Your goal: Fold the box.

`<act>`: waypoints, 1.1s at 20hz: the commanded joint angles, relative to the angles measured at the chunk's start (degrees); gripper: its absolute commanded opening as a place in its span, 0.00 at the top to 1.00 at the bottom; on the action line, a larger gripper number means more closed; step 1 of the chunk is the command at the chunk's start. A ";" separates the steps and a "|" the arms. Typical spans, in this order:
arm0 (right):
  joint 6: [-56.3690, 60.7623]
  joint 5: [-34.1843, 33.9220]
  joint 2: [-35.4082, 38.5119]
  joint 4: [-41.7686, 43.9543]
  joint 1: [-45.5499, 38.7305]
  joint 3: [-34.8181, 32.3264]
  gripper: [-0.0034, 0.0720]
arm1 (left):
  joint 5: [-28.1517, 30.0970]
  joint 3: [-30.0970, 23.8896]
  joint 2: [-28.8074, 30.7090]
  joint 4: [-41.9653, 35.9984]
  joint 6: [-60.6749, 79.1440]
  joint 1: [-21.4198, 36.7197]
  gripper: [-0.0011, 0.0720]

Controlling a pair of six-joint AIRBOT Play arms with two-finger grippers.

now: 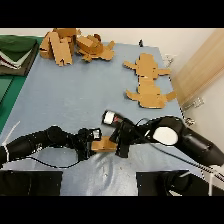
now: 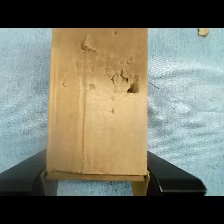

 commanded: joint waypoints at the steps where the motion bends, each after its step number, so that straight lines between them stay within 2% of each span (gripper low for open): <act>1: 32.83 -0.13 6.88 -4.81 -3.43 -0.66 0.95 | 0.07 0.02 0.02 0.02 0.02 0.00 0.35; 4: 54.03 -5.51 12.96 -6.03 -5.31 -6.69 0.95 | 0.13 0.02 0.02 0.02 0.02 0.00 0.35; 7: 70.82 -16.55 17.25 -4.31 -5.73 -17.27 0.95 | 0.20 0.00 0.02 0.02 0.02 0.00 0.35; 9: 72.22 -33.24 17.77 9.86 -4.94 -24.46 0.95 | 0.22 0.00 0.02 0.02 0.02 0.00 0.35; 10: 67.67 -40.00 17.62 18.84 -3.61 -26.36 0.95 | 0.20 0.02 0.02 0.02 0.04 0.00 0.35; 11: 61.72 -43.87 17.53 24.30 -1.86 -26.69 0.95 | 0.20 0.02 0.02 0.02 0.04 0.00 0.35; 14: 60.63 -43.41 16.37 26.01 1.09 -25.88 0.95 | 0.24 0.02 0.02 0.02 0.04 0.00 0.35; 18: 64.28 -40.11 10.32 26.18 4.87 -25.88 0.95 | 0.63 0.00 0.02 0.02 0.04 0.00 0.35; 22: 68.41 -45.79 4.44 26.49 11.98 -25.88 0.95 | 0.66 0.02 0.02 0.00 0.02 0.00 0.35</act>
